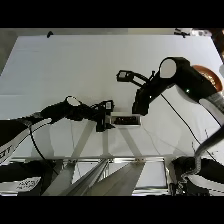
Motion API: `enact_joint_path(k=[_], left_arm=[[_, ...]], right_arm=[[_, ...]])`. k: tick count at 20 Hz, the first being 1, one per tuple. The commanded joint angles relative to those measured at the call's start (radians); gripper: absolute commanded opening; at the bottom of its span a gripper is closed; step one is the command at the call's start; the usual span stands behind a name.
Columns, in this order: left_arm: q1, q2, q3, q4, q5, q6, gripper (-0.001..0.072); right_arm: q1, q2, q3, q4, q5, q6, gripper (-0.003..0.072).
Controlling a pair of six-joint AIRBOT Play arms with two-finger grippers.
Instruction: Fold the box and place the chain.
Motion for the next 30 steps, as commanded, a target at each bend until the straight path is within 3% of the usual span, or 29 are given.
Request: enact_joint_path(k=[1,6,11,17,22,30], left_arm=[[0.000,0.001,0.000,0.000,0.000,0.000,0.0394],[0.000,0.001,0.000,0.000,0.000,0.000,0.0394],[0.000,0.000,0.000,0.000,0.000,0.000,0.0394],[0.000,0.000,0.000,0.000,0.000,0.000,0.0394],[0.000,0.001,0.000,0.000,0.000,0.000,0.0394],[0.000,0.001,0.000,0.000,0.000,0.000,0.0394]], right_arm=[[0.044,0.032,-0.060,-0.007,-0.010,-0.035,0.0489],[0.109,0.066,-0.068,-0.012,-0.086,-0.054,0.0491],[0.121,0.083,-0.147,-0.030,-0.128,-0.053,0.0491],[0.121,0.083,-0.179,-0.080,-0.264,-0.012,0.0487],[0.122,0.083,-0.180,-0.085,-0.269,-0.011,0.0403],[0.164,0.083,-0.230,-0.098,-0.321,0.073,0.0401]])
